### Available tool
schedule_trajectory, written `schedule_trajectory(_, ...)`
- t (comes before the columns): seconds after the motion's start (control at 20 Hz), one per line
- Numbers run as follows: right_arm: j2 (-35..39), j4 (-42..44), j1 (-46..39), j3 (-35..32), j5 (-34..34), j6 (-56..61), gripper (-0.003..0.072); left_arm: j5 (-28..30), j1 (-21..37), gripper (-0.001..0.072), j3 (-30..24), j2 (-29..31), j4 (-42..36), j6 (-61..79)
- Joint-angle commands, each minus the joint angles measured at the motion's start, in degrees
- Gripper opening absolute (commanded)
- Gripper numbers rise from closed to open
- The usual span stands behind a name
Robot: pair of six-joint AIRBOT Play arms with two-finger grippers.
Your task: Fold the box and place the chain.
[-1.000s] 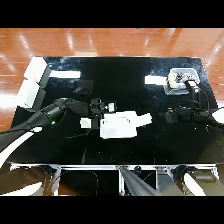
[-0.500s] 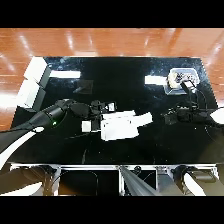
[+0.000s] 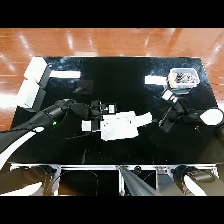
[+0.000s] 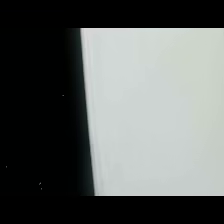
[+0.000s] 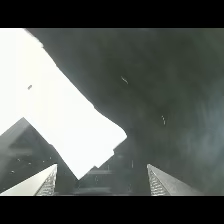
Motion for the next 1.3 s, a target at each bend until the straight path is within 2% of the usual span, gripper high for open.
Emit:
schedule_trajectory(0.0,-2.8,0.8,6.3,0.0,-5.2,-14.1,0.071,0.0,0.0,0.0021,0.0,0.0,0.5,0.8)
schedule_trajectory(0.3,-9.6,-0.8,8.5,0.0,-5.5,-21.0,0.071,0.3,0.0,0.0021,0.0,0.0,2.6,0.8)
schedule_trajectory(0.5,-11.4,4.5,9.9,-0.6,-4.4,-28.4,0.071,0.3,0.0,0.0021,0.0,0.0,2.6,0.8)
schedule_trajectory(0.7,-11.7,8.9,12.0,-3.9,-5.6,-37.0,0.0711,0.2,0.0,0.0021,0.0,0.0,2.6,0.7)
schedule_trajectory(0.95,-12.1,12.6,12.2,-4.7,-5.9,-39.3,0.071,0.2,0.0,0.0021,0.0,0.0,2.3,0.7)
schedule_trajectory(1.25,-14.4,14.7,16.2,-4.8,-6.3,-40.2,0.071,0.3,0.0,0.0021,0.0,0.0,2.1,0.7)
